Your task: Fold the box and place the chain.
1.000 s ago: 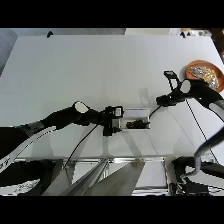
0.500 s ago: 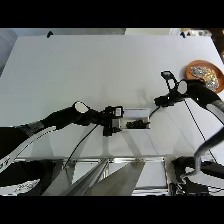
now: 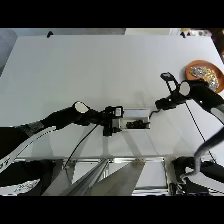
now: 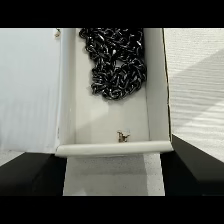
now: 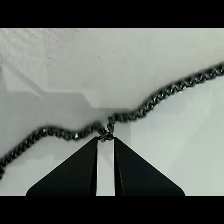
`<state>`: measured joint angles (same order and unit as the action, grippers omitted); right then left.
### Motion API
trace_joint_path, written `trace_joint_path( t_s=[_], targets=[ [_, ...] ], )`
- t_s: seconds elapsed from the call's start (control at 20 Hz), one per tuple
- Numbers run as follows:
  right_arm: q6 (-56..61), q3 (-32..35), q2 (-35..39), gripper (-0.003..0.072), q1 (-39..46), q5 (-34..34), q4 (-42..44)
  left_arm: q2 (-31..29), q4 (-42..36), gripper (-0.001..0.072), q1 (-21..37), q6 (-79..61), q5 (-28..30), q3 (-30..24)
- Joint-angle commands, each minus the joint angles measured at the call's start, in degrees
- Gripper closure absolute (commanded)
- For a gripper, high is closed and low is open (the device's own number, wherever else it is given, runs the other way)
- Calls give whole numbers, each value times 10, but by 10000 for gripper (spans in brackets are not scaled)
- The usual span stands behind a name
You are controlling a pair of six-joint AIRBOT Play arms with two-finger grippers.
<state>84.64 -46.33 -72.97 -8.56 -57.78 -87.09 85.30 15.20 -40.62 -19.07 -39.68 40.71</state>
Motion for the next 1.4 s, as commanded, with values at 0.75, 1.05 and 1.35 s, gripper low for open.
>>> trace_joint_path(
  t_s=[0.75, 1.05, 1.35],
  targets=[
    [-102, 3, 353, 671, -1, -98, 200, 0, 0, 500, 0, 0, 0, 0],
    [-155, 3, 452, 670, -2, -165, 338, 0, 0, 500, 0, 0, 0, 0],
    [-158, 3, 453, 670, -68, -146, 372, 0, 0, 500, 0, 0, 0, 0]
  ],
)
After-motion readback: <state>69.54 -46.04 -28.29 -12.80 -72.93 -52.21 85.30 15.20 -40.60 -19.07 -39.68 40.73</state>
